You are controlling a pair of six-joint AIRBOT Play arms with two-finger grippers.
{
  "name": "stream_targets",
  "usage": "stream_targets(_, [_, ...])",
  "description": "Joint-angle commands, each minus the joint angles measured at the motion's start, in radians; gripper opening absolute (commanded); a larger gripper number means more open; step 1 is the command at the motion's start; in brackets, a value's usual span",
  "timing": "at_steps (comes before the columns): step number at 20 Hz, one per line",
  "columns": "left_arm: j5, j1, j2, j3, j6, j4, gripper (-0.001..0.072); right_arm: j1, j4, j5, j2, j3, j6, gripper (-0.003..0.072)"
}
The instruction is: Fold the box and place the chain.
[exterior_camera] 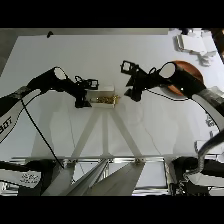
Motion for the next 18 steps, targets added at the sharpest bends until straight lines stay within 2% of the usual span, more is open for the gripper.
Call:
stream_targets(1, [0.000,0.000,0.000,0.000,0.000,0.000,0.0017,0.002,0.080,0.063,-0.108,-0.006,-0.283,0.0602])
stream_targets(6, [0.000,0.000,0.000,0.000,0.000,0.000,0.0017,0.024,0.325,0.013,-0.191,-0.006,-0.442,0.0601])
stream_targets(12, [0.000,0.000,0.000,0.000,0.000,0.000,0.0017,0.035,0.347,-0.086,-0.201,-0.006,-0.451,0.0595])
stream_targets(14, [0.000,0.000,0.000,0.000,0.000,0.000,0.0017,0.035,0.352,-0.101,-0.201,-0.006,-0.451,0.0569])
stream_targets(15, [0.000,0.000,0.000,0.000,0.000,0.000,0.0017,0.035,0.352,-0.107,-0.203,-0.006,-0.452,0.0539])
stream_targets(16, [0.000,0.000,0.000,0.000,0.000,0.000,0.0017,0.035,0.351,-0.106,-0.204,-0.006,-0.451,0.0419])
stream_targets(18, [0.000,0.000,0.000,0.000,0.000,0.000,0.0017,0.035,0.351,-0.105,-0.208,-0.006,-0.452,0.0120])
